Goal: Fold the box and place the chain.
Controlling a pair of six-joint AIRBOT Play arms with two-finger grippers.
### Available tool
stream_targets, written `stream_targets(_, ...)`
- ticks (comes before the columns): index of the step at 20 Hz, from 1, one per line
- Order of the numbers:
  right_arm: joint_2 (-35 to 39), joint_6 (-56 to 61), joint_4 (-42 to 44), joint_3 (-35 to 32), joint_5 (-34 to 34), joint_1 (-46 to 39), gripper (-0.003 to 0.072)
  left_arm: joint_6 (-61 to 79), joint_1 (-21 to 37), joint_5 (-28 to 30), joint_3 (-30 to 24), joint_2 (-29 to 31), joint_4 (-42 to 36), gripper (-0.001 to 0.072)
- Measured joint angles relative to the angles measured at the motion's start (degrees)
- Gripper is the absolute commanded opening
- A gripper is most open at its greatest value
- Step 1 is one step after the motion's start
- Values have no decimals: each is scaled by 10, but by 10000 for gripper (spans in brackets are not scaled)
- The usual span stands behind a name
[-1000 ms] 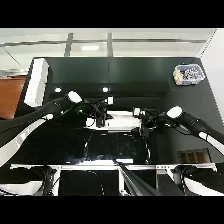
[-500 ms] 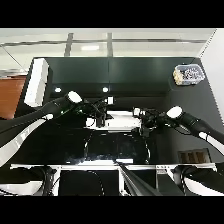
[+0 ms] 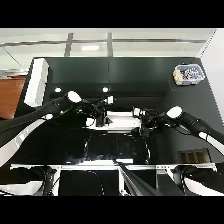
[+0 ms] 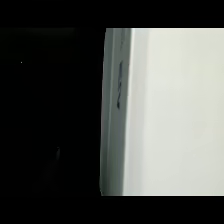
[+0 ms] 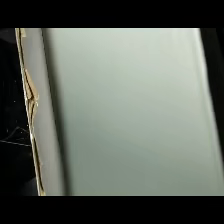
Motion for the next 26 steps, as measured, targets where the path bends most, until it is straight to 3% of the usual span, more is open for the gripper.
stream_targets(5, 0, 0, 0, 0, 0, 0, 482, -73, 14, -7, 0, 60, 58, 640)
stream_targets(6, 0, 0, 0, 0, 0, 0, 482, -109, 20, -18, 0, 78, 84, 590)
stream_targets(8, 0, 0, 0, 0, 0, 0, 482, -192, 39, -50, 0, 111, 136, 273)
stream_targets(9, 0, 0, 0, 0, 0, 0, 481, -237, 51, -80, 0, 124, 152, 185)
stream_targets(10, 0, 0, 0, 0, 0, 0, 481, -280, 64, -121, -1, 133, 163, 16)
stream_targets(12, 0, 0, 1, 0, 0, 0, 475, -343, 88, -220, -12, 145, 154, 20)
stream_targets(14, 0, 0, 1, 0, 0, 0, 134, -376, 98, -282, -33, 151, 111, 19)
stream_targets(16, 0, 0, 1, 0, 0, 0, 127, -387, 95, -294, -54, 155, 45, 19)
stream_targets(18, 0, 0, 1, 0, 0, 0, 127, -379, 82, -258, -65, 156, -30, 20)
stream_targets(21, 0, 0, 2, 0, 0, 0, 125, -342, 45, -141, -74, 157, -118, 20)
stream_targets(26, 0, 1, 3, 0, -1, 0, 126, -322, 3, 39, -78, 129, -143, 21)
